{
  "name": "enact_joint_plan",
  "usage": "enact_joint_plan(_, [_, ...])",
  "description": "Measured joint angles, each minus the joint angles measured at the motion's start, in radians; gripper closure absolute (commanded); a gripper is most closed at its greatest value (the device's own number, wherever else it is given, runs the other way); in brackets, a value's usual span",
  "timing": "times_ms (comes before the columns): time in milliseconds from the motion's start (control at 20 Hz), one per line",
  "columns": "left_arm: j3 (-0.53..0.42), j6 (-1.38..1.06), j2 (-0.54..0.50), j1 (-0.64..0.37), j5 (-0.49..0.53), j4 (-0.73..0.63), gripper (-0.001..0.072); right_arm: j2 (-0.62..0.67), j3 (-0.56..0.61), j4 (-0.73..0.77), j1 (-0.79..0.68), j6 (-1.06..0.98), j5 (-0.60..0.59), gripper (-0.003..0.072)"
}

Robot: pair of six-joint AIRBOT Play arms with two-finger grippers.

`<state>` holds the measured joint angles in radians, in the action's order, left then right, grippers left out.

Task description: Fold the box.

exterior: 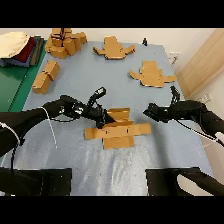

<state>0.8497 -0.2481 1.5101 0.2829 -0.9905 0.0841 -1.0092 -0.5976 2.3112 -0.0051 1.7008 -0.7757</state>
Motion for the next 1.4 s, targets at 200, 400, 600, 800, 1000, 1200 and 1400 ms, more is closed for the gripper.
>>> enact_joint_plan(200, [0.025,-0.014,-0.004,0.005,-0.058,-0.004,0.0698,0.0,0.0,0.0,0.0,0.0,0.0,0.0478])
enact_joint_plan(400, [0.029,-0.018,0.007,0.005,-0.049,0.004,0.0699,-0.001,0.0,0.0,0.0,0.0,0.004,0.0478])
enact_joint_plan(600, [0.015,-0.021,0.011,0.006,-0.018,0.01,0.0698,-0.001,0.0,0.001,0.0,0.0,0.006,0.0478])
enact_joint_plan(800, [-0.006,-0.019,0.013,0.006,-0.005,0.015,0.0698,-0.001,0.0,0.001,0.0,0.0,0.008,0.0478])
enact_joint_plan(1000, [-0.016,-0.013,0.013,0.006,-0.007,0.016,0.0698,-0.001,0.0,0.0,0.0,0.0,0.008,0.0478])
enact_joint_plan(1200, [-0.019,0.012,0.013,0.006,-0.013,0.028,0.0697,-0.001,0.0,0.0,0.0,0.0,0.008,0.0478])
enact_joint_plan(1400, [-0.019,0.056,0.013,0.006,-0.014,0.06,0.0696,-0.001,0.0,0.0,0.0,0.0,0.008,0.0478])
